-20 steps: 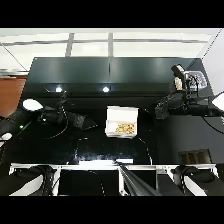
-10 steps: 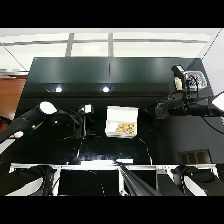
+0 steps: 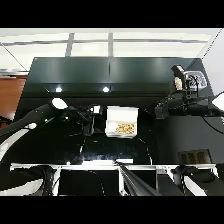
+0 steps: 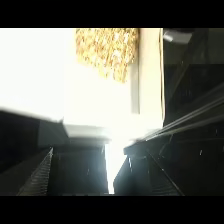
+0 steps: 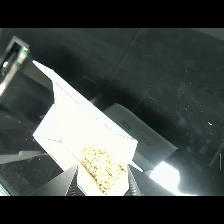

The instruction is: Fold the box and place the chain.

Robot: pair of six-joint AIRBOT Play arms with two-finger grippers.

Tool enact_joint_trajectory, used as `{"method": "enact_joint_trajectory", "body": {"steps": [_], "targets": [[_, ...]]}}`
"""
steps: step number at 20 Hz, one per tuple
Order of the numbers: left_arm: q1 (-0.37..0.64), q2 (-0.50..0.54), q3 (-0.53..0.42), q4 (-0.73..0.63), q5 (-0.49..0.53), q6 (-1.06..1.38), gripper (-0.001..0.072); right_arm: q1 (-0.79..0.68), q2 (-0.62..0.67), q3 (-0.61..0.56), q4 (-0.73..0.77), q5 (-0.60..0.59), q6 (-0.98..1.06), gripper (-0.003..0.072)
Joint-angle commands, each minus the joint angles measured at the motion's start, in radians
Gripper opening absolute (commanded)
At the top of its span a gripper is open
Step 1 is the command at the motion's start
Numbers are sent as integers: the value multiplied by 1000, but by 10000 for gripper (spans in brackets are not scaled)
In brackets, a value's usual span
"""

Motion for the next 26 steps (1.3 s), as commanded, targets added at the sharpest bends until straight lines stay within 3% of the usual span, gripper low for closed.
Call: {"method": "enact_joint_trajectory", "body": {"steps": [1,9,11,12,13,17,18,19,24,26], "targets": [[-50,-40,29,-21,-13,-10,717,0,0,0,0,0,0,372],[-72,-49,29,-61,5,-10,712,0,0,0,0,0,0,371],[-80,-49,29,-61,5,-9,644,0,0,0,-2,0,-1,372],[-80,-48,29,-58,6,-9,471,0,0,0,-8,-2,-1,371],[-81,-44,29,-58,8,-9,400,0,0,0,-16,-1,-1,372],[-63,-34,29,-46,68,-9,400,0,-16,24,-35,-62,26,400],[-59,-34,29,-46,72,-9,400,1,-45,46,-35,-60,42,454],[-58,-34,29,-45,77,-9,400,12,-79,68,-34,-60,38,643],[-58,-34,29,-31,80,-9,400,130,-286,196,-95,-162,-31,648],[-58,-34,29,-31,80,-9,400,167,-336,198,-120,-175,-181,624]]}}
